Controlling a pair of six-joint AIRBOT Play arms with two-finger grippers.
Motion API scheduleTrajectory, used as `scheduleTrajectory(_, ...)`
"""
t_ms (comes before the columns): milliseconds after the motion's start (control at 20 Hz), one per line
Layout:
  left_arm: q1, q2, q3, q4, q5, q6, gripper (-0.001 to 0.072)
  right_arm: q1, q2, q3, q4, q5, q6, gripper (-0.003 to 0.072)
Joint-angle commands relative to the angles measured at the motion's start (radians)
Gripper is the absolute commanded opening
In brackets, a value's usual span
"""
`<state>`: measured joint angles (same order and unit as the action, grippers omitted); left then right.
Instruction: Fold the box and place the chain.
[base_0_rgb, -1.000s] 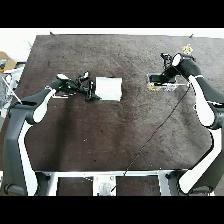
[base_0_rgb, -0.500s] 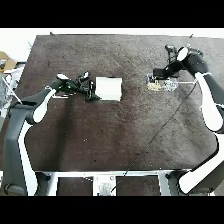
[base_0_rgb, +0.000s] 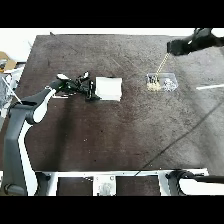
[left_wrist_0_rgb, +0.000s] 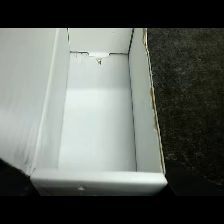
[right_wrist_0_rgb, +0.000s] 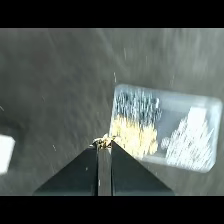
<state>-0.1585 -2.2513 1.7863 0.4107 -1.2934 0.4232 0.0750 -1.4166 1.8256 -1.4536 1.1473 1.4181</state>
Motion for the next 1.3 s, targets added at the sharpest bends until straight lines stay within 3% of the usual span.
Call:
scheduleTrajectory(0,-0.001,0.000,0.000,0.000,0.000,0.000,0.0284,0.071,0.167,0.000,-0.081,-0.144,-0.012,0.0000)
scheduleTrajectory(150,-0.001,0.000,0.000,0.000,0.000,0.000,0.0285,0.131,0.259,0.000,-0.121,-0.290,-0.013,0.0000)
scheduleTrajectory(250,-0.001,0.000,0.000,0.000,0.000,0.000,0.0284,0.179,0.297,0.000,-0.121,-0.326,-0.013,0.0000)
scheduleTrajectory(450,-0.001,0.000,0.000,0.000,0.000,0.000,0.0284,0.290,0.304,-0.011,-0.121,-0.349,-0.039,0.0000)
scheduleTrajectory(650,-0.001,0.000,0.000,0.000,0.000,0.000,0.0284,0.389,0.303,-0.105,-0.121,-0.486,-0.056,0.0000)
scheduleTrajectory(950,-0.001,0.000,0.000,0.000,0.000,0.000,0.0284,0.463,0.202,-0.225,-0.116,-0.668,-0.061,0.0000)
scheduleTrajectory(1250,-0.001,0.000,0.000,0.000,0.000,0.000,0.0284,0.513,0.056,-0.228,-0.106,-0.688,-0.061,0.0000)
